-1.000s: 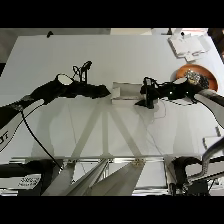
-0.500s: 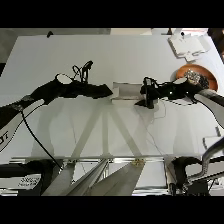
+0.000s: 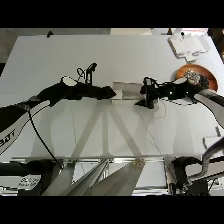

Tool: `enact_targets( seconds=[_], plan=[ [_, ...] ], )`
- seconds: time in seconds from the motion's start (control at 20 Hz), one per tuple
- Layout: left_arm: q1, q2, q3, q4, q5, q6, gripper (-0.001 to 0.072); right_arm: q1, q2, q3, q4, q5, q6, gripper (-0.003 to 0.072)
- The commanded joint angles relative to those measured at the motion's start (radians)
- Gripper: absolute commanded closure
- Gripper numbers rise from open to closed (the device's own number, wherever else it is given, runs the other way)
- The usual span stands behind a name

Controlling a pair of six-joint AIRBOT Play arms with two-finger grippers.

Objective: Fold the box and place the chain.

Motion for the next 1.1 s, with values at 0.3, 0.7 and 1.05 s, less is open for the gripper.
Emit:
enact_targets(
  seconds=[0.3, 0.7, 1.05],
  plan=[
    [-0.007, -0.002, 0.000, 0.048, 0.102, 0.063, 0.0299, 0.000, 0.000, 0.001, 0.000, 0.000, 0.000, 0.0276],
    [-0.031, 0.047, 0.006, 0.103, 0.099, -0.014, 0.0329, 0.000, 0.000, 0.001, 0.000, 0.000, 0.000, 0.0276],
    [-0.098, 0.047, 0.022, 0.475, 0.110, -0.340, 0.0325, 0.000, 0.000, 0.001, 0.000, 0.000, 0.000, 0.0276]
  ],
)
